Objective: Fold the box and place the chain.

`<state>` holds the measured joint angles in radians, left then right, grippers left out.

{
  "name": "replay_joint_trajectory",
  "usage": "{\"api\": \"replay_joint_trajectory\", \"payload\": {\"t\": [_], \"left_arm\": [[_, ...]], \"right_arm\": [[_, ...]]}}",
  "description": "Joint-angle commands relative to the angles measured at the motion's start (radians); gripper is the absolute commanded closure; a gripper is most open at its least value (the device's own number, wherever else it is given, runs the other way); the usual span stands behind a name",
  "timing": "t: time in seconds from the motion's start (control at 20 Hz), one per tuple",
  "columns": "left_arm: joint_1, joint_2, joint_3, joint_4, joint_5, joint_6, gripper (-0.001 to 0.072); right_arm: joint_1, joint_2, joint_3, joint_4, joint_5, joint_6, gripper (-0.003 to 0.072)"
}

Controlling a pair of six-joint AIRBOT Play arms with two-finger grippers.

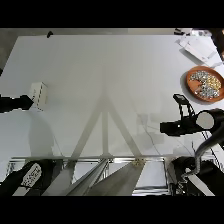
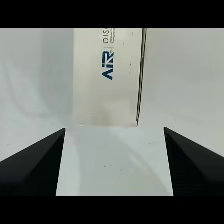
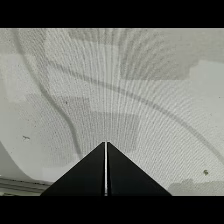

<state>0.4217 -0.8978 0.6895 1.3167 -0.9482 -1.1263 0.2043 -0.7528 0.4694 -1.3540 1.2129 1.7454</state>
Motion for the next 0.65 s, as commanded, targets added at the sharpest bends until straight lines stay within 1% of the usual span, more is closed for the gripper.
{"api": "replay_joint_trajectory", "payload": {"t": [0.0, 0.3, 0.6], "left_arm": [[0.001, 0.066, 0.000, 0.001, -0.010, 0.000, 0.0016], [0.001, 0.071, 0.000, 0.000, 0.015, 0.000, 0.0016], [0.001, 0.071, 0.000, -0.003, 0.014, 0.000, 0.0016]], "right_arm": [[-0.001, 0.001, 0.000, 0.000, 0.000, 0.000, 0.0676], [-0.001, 0.001, 0.000, 0.000, 0.000, 0.000, 0.0676], [-0.001, 0.001, 0.000, 0.000, 0.000, 0.001, 0.0676]]}}
